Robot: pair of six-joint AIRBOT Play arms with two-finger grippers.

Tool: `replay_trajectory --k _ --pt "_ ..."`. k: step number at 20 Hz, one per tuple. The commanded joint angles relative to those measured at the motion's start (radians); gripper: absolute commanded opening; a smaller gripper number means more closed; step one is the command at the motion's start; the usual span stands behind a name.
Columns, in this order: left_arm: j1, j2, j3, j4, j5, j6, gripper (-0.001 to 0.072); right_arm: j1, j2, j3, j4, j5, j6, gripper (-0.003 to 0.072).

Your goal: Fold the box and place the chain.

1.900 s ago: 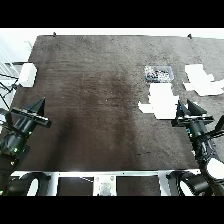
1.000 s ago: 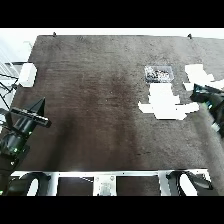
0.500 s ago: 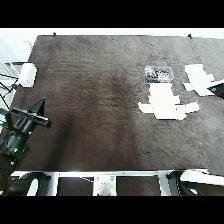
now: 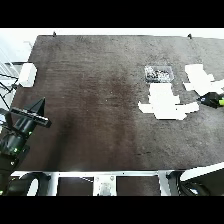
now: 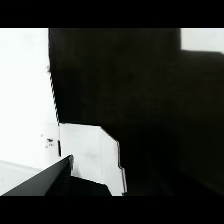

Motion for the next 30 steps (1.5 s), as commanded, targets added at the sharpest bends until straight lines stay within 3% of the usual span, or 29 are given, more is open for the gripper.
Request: replay_trajectory --k 1,4,8,11,14,18,25,30 --pt "0.0 0.001 0.0 0.0 0.0 0.0 0.0021 0.029 -0.079 0.018 -0.005 0.092 0.001 0.0546" --pt "0.0 0.001 0.0 0.0 0.0 0.0 0.0021 0.057 -0.117 0.017 0.045 0.14 -0.017 0.0527" --pt "0.0 0.001 0.0 0.0 0.0 0.0 0.0021 0.068 -0.13 0.013 0.048 0.15 -0.022 0.0361" --pt "0.0 0.001 0.0 0.0 0.0 0.0 0.0021 0.066 -0.13 0.012 0.049 0.175 -0.024 0.0012" --pt "0.0 0.001 0.0 0.0 0.0 0.0 0.002 0.076 -0.117 -0.023 0.122 0.227 -0.024 0.0009" --pt "0.0 0.001 0.0 0.0 0.0 0.0 0.002 0.146 -0.007 -0.213 0.246 0.173 -0.048 0.0008" --pt "0.0 0.001 0.0 0.0 0.0 0.0 0.0021 0.442 0.2 -0.56 0.546 -0.114 -0.077 0.0008" --pt "0.0 0.001 0.0 0.0 0.0 0.0 0.0021 0.723 0.223 -0.602 0.677 -0.378 -0.074 0.0008"
